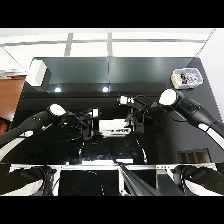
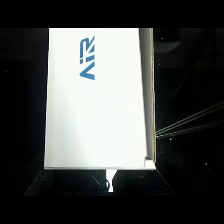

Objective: Fold the box and place the chain.

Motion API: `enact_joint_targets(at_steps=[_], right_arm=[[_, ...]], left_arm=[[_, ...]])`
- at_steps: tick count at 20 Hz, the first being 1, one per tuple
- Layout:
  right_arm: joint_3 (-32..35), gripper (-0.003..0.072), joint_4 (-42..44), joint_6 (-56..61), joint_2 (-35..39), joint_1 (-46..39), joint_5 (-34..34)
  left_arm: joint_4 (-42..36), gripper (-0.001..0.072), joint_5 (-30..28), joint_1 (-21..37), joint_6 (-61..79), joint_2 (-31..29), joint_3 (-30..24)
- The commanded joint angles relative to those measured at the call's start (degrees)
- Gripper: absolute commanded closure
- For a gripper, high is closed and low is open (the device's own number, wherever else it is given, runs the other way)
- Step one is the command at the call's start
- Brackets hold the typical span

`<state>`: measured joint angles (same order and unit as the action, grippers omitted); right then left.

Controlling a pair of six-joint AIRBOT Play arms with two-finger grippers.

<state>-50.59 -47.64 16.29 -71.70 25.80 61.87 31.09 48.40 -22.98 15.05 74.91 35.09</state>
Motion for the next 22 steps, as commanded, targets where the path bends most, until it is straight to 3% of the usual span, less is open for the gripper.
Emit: enact_joint_targets(at_steps=[1, 14, 18, 21, 22], right_arm=[[0.07, 0.0448, -1.05, 0.02, 0.00, 0.02, 0.81], [1.51, 0.0447, -2.43, 1.14, 0.00, 0.02, 0.79], [1.90, 0.0447, 1.70, 1.49, 0.31, 0.39, 1.01], [1.36, 0.0449, 5.66, 16.68, 2.78, -0.52, 1.22], [1.36, 0.0483, 5.86, 23.43, 3.30, -1.31, 2.56]], left_arm=[[-0.04, 0.0360, -0.15, 0.02, -0.07, -0.02, 0.04], [-0.04, 0.0360, -0.15, 0.02, -0.07, -0.02, 0.04], [-0.04, 0.0360, -0.17, 0.02, -0.07, -0.02, 0.04], [-0.04, 0.0360, -0.15, 0.02, -0.07, -0.02, 0.04], [-0.04, 0.0360, -0.17, 0.02, -0.07, -0.02, 0.04]])
